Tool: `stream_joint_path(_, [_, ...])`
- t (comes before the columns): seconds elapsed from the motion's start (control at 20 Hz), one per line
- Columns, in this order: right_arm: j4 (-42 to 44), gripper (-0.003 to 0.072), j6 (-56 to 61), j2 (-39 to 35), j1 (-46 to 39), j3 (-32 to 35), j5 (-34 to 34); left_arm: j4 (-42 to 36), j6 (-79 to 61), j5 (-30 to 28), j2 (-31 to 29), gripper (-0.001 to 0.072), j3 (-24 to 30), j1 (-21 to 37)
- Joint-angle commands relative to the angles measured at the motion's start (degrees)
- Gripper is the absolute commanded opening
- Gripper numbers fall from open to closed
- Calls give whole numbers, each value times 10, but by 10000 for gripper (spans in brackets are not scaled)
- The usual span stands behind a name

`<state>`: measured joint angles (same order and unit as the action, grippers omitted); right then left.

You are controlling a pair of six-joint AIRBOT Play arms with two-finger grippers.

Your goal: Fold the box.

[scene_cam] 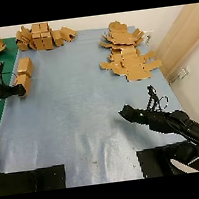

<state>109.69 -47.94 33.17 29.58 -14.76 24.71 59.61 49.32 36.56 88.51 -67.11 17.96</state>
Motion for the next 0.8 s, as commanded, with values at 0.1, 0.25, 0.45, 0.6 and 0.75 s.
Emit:
stream_joint_path(0.1, [5, 186, -9, 0, 0, -2, 17, 11, 17, 121, -92, 703, -17, 63])
stream_joint_path(0.25, [7, 183, -85, 5, 1, -33, 35, 8, 16, 192, -170, 287, -17, 73])
stream_joint_path(0.45, [-37, 6, -141, 76, 0, -132, 117, -19, 42, 272, -239, 13, -17, -1])
stream_joint_path(0.6, [-42, 5, -194, 161, 0, -222, 170, -30, 107, 314, -260, 11, 1, -115])
stream_joint_path(0.75, [-42, 5, -256, 256, 0, -325, 230, -30, 166, 300, -265, 11, 48, -253])
